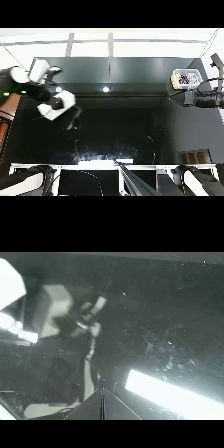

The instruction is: Fold the box and place the chain.

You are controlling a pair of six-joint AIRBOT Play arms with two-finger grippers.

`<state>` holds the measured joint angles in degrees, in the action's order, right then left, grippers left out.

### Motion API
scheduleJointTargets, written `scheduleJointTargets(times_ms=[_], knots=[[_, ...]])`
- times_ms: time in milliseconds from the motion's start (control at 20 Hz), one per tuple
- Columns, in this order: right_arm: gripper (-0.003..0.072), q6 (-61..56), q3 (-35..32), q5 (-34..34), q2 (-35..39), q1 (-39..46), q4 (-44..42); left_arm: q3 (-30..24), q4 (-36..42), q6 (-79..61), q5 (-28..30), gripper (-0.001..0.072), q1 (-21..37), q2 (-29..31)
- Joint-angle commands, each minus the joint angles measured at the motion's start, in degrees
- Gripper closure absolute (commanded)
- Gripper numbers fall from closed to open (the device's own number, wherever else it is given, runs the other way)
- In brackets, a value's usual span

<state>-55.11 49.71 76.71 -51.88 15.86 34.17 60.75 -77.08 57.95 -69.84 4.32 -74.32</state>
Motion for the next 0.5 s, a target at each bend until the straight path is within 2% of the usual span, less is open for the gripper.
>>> scheduleJointTargets(times_ms=[0, 100, 200, 450], knots=[[0.0675, 0.1, 0.0, -0.1, 0.0, 0.0, 0.0, 0.0, 1.6, 2.8, 6.7, 0.0414, 15.4, 0.3], [0.0675, 0.1, 0.0, -1.5, 0.1, 0.0, 0.0, 0.0, 3.9, 1.3, 14.2, 0.0415, 19.7, -0.8], [0.0674, 0.0, 0.0, -3.0, 0.0, 0.0, 0.0, 0.8, 3.8, -0.7, 19.0, 0.0415, 21.5, -3.5], [0.0675, 0.0, 0.0, -3.3, 0.0, 0.0, 0.0, 8.7, 3.7, -1.2, 21.2, 0.0416, 21.5, -14.2]])
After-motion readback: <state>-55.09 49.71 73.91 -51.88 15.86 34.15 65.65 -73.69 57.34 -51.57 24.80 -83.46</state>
